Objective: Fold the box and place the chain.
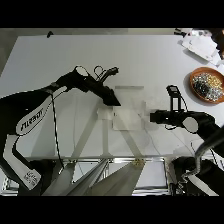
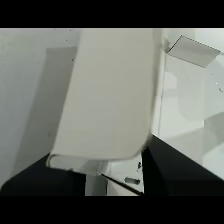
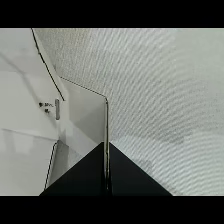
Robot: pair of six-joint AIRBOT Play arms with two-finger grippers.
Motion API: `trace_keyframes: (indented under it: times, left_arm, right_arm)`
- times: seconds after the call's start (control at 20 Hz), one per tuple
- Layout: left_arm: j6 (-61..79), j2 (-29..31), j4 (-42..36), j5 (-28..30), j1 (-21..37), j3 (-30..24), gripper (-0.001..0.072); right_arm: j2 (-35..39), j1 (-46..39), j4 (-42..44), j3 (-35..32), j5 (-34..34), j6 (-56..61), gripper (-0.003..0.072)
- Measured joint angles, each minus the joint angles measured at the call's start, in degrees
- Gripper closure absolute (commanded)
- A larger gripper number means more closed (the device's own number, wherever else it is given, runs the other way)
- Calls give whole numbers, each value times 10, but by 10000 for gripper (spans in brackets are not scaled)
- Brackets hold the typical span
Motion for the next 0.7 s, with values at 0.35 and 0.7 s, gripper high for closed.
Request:
trace_keyframes:
  times: [0.35,0.7]
  left_arm:
    - [39,0,-3,-19,4,0,525]
    - [25,0,1,-93,48,0,246]
  right_arm:
    - [0,0,0,0,-1,0,679]
    - [0,0,0,0,0,0,679]
